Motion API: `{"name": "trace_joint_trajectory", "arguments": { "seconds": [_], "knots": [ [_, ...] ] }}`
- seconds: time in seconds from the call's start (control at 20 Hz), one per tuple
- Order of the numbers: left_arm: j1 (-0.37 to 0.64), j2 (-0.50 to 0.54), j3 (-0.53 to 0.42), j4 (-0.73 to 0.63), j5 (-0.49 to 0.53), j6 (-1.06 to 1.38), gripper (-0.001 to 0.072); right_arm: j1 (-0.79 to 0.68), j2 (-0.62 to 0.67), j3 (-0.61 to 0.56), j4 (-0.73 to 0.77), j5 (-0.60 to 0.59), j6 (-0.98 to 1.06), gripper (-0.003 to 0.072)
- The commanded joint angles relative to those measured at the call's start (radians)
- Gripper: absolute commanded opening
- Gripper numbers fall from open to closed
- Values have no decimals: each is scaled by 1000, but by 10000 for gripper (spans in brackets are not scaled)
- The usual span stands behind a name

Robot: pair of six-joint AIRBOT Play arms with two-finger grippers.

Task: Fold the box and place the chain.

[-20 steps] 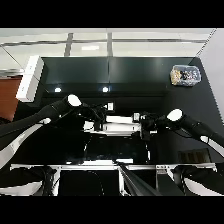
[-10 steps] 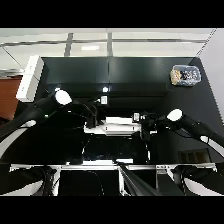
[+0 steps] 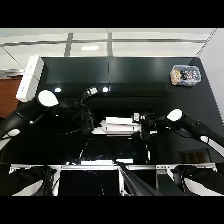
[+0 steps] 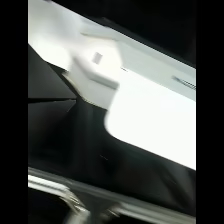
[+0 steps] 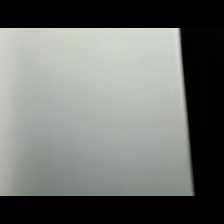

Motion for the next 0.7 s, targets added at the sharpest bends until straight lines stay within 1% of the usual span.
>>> {"name": "trace_joint_trajectory", "arguments": {
  "seconds": [0.0, 0.1, 0.15, 0.2, 0.35, 0.4, 0.55, 0.65],
  "knots": [
    [-55, -32, -56, -309, 255, 45, 29, 0, 0, 0, 0, 0, 0, 267],
    [-72, -76, -56, -389, 416, 86, 29, 0, 0, 0, 0, 0, 0, 267],
    [-74, -99, -56, -389, 482, 86, 29, 0, 0, 0, 0, 0, 0, 267],
    [-72, -127, -55, -382, 512, 86, 29, 0, 0, 0, 0, 0, 0, 267],
    [-73, -203, -34, -245, 470, 81, 28, 0, 0, 0, 0, 0, 0, 267],
    [-74, -220, -32, -223, 449, 75, 28, 0, 0, 0, 0, 0, 0, 267],
    [-74, -249, -32, -224, 373, 74, 28, 0, 0, 0, 0, -1, 1, 267],
    [-72, -244, -29, -224, 364, 74, 28, 0, 0, 0, 0, -1, 0, 267]
  ]
}}
